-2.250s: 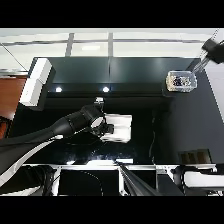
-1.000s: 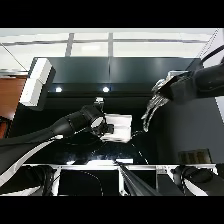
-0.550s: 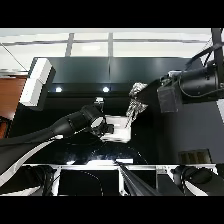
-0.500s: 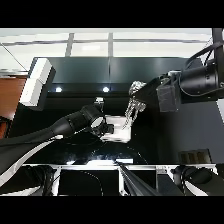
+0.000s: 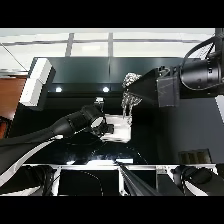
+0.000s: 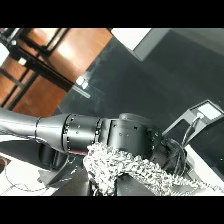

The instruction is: Fold the box and place the chain.

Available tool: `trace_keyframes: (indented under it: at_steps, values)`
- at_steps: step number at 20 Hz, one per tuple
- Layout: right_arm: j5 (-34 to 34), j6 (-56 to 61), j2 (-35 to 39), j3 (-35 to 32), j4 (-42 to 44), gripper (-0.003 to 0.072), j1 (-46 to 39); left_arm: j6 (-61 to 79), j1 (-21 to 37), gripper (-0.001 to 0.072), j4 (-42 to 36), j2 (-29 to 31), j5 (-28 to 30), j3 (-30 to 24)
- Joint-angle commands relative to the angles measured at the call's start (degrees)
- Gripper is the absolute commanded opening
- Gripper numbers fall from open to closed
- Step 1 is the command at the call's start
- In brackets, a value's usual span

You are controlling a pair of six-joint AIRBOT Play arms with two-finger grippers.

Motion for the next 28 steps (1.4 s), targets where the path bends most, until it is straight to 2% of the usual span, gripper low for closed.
trace_keyframes:
  at_steps: [1, 6, 10, 18, 23, 28]
  values:
    - [0.39, -0.07, 0.07, 0.00, -1.66, 0.0005, -1.07, 0.00, 0.02, 0.0027, 0.02, 0.00, 0.02, 0.02]
    - [4.70, -0.09, 0.85, 0.00, -3.10, 0.0004, -5.79, 0.00, 0.02, 0.0027, 0.04, 0.00, 0.02, 0.02]
    - [12.41, 0.22, 2.14, 0.00, -5.14, 0.0004, -12.00, 0.00, 0.02, 0.0027, 0.02, 0.00, 0.00, 0.02]
    - [16.72, 0.28, 2.91, 0.00, 0.02, 0.0005, -12.46, 0.00, 0.02, 0.0028, 0.02, -0.04, 0.02, 0.02]
    - [14.23, 0.37, 2.91, 0.00, 7.26, 0.0005, -12.44, 0.00, 0.02, 0.0028, 0.04, -0.04, 0.02, 0.02]
    - [6.91, 0.39, 2.84, -0.70, 7.26, 0.0005, -9.35, 0.00, 0.02, 0.0028, 0.04, -0.04, 0.02, 0.02]
